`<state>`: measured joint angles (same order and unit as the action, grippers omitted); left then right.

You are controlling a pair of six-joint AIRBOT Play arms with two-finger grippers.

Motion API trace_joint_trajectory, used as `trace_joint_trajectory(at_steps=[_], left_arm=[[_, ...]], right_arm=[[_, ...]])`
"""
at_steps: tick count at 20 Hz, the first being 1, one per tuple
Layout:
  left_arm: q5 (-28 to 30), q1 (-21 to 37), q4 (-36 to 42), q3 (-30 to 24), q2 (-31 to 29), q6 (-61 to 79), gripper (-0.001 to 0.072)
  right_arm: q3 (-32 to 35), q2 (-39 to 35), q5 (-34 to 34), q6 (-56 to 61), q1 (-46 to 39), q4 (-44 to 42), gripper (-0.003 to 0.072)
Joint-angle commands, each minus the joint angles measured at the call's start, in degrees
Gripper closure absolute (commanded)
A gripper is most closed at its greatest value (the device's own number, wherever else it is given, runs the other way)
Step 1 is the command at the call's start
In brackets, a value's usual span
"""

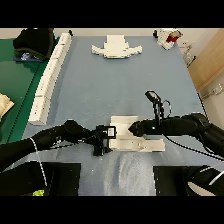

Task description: Fold the box.

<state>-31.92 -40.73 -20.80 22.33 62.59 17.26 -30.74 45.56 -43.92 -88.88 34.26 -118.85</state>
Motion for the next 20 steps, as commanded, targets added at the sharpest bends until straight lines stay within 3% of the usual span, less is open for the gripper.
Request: trace_joint_trajectory(at_steps=[1, 6, 7, 9, 10, 13, 20], left_arm=[[0.00, 0.00, 0.00, 0.04, -0.04, 0.00, 0.0242], [0.00, 0.00, 0.00, 0.04, -0.04, 0.00, 0.0241], [0.00, 0.00, 0.00, 0.04, -0.04, 0.00, 0.0242], [0.00, 0.00, 0.00, 0.04, -0.04, 0.00, 0.0242], [0.00, 0.00, 0.00, 0.04, -0.04, 0.00, 0.0242], [0.00, 0.00, 0.00, 0.04, -0.04, 0.00, 0.0242], [0.00, 0.00, 0.00, 0.04, -0.04, 0.00, 0.0241]], right_arm=[[-0.57, -0.96, -2.97, -0.20, 0.00, 3.56, 0.0425], [-1.49, -12.50, -20.63, -19.69, 0.02, 7.85, 0.0424], [-1.40, -14.71, -24.24, -23.61, 0.02, 8.90, 0.0388], [-0.96, -17.62, -29.24, -27.06, 0.02, 12.50, 0.0166], [-0.37, -18.23, -30.23, -27.91, 0.04, 15.04, 0.0093], [2.80, -17.16, -28.22, -32.63, 0.04, 18.78, 0.0086], [5.33, -6.01, -17.18, -45.90, 0.66, 16.41, 0.0087]])
